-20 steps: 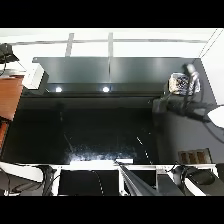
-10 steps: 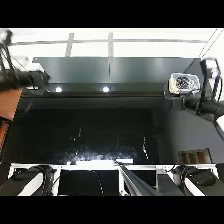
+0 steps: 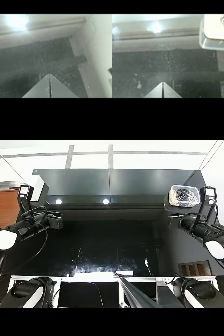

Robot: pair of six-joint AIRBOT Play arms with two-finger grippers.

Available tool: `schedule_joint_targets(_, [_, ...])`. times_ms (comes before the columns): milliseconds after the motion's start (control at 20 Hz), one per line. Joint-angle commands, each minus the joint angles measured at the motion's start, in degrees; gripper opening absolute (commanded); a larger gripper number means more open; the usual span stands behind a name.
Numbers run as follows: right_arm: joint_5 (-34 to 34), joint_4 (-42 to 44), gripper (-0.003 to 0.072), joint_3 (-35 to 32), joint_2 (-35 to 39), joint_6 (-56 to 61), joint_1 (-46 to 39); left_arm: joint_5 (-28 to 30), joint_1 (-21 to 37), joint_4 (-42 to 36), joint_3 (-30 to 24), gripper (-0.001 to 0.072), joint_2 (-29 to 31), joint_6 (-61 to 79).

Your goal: Fold the box and place the chain.

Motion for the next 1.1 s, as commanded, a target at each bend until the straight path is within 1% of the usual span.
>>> schedule_joint_targets(0, [-1.2,-0.2,0.0021,-0.5,0.2,0.6,0.0,4.5,-0.3,-1.5,-1.4,0.0026,0.7,0.0])
schedule_joint_targets(400, [-1.2,-0.2,0.0021,-0.4,0.2,0.6,0.0,3.6,-0.3,-1.7,-1.5,0.0026,0.7,0.0])
schedule_joint_targets(1050, [-1.2,-0.2,0.0021,-0.5,0.2,0.6,0.0,3.9,-0.3,-1.7,-1.5,0.0027,0.7,0.0])
